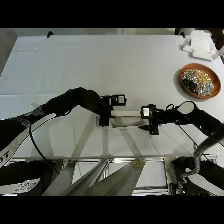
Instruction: Fold the box and place the chain.
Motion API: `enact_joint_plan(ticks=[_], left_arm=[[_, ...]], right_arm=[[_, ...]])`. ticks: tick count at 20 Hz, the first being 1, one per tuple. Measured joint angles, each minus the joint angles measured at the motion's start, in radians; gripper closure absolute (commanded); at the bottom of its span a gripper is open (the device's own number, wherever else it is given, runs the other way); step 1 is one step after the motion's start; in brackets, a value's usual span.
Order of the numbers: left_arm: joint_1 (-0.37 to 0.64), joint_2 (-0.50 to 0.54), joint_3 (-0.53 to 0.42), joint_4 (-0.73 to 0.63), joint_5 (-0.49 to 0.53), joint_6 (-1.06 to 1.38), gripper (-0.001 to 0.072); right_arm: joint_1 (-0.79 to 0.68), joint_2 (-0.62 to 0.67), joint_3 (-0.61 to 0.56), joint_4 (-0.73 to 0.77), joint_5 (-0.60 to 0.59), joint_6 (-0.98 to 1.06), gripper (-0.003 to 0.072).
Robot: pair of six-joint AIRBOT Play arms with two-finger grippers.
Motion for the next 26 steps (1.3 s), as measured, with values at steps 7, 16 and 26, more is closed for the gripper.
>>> enact_joint_plan(ticks=[7, 16, 26], left_arm=[[0.000, 0.000, 0.000, 0.001, 0.001, 0.000, 0.0699], [0.000, 0.000, 0.000, 0.002, 0.002, 0.000, 0.0699], [0.000, 0.000, 0.000, 0.002, 0.002, -0.001, 0.0699]], right_arm=[[0.000, 0.000, -0.026, -0.003, -0.036, -0.002, 0.0287], [0.000, 0.000, -0.031, -0.009, -0.048, 0.000, 0.0270], [0.000, 0.000, -0.031, -0.015, -0.057, 0.000, 0.0265]])
